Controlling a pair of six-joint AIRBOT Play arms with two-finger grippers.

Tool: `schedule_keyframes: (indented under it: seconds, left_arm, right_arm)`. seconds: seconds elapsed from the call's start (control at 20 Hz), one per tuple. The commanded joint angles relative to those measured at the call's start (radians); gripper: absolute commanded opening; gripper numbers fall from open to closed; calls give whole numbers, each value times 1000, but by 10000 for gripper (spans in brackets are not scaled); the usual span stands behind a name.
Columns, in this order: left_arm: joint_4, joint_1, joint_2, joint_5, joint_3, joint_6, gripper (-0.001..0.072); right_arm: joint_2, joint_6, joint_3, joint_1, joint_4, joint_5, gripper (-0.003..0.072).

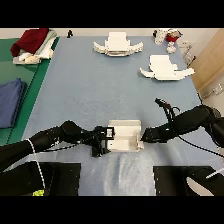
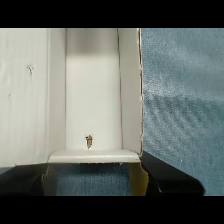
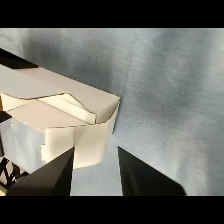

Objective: Fold the box.

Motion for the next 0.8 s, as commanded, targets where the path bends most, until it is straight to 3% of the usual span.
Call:
schedule_keyframes:
  seconds: [0.0,0.2,0.3,0.5,0.75]
  left_arm:
    - [1,0,0,0,0,0,528]
    - [0,0,0,0,0,0,528]
    - [0,0,0,0,0,0,528]
    - [0,0,0,0,0,0,528]
    - [0,0,0,0,0,0,528]
  right_arm:
    - [-29,15,-3,46,-9,19,426]
    - [-125,40,-20,178,-20,145,426]
    - [-153,154,-1,245,-120,183,426]
    - [-164,452,69,377,-396,182,425]
    - [-245,719,143,519,-516,161,425]
